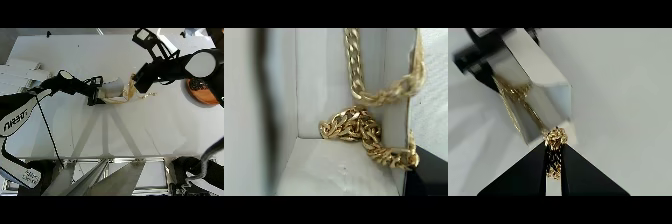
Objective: Fold the box and place the chain.
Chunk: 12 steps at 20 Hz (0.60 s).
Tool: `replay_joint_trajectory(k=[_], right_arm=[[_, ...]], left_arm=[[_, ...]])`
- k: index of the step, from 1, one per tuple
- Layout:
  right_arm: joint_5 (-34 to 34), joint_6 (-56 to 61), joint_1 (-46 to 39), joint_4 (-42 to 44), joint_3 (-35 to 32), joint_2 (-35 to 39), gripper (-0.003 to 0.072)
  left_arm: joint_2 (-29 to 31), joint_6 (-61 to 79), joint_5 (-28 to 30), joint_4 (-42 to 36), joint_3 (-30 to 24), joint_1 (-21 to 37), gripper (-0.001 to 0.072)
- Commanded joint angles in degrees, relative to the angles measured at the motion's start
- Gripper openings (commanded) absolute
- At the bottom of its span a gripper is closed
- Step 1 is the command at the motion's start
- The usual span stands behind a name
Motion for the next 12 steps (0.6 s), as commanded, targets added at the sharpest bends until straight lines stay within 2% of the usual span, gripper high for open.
replay_joint_trajectory(k=[1,4,7,12], right_arm=[[-2.71,-7.63,0.04,11.89,1.77,-0.11,0.0007],[-3.50,-7.61,0.04,11.82,1.77,-2.73,0.0007],[-3.37,-7.50,0.04,11.61,1.77,-8.41,0.0008],[2.03,-5.22,0.07,4.35,1.77,-16.70,0.0009]], left_arm=[[0.04,0.00,0.04,0.00,0.02,0.07,0.0296],[0.04,0.00,0.02,0.00,0.02,0.07,0.0296],[0.04,0.00,0.02,0.00,0.02,0.07,0.0296],[0.04,0.00,0.02,0.00,0.02,0.07,0.0296]])
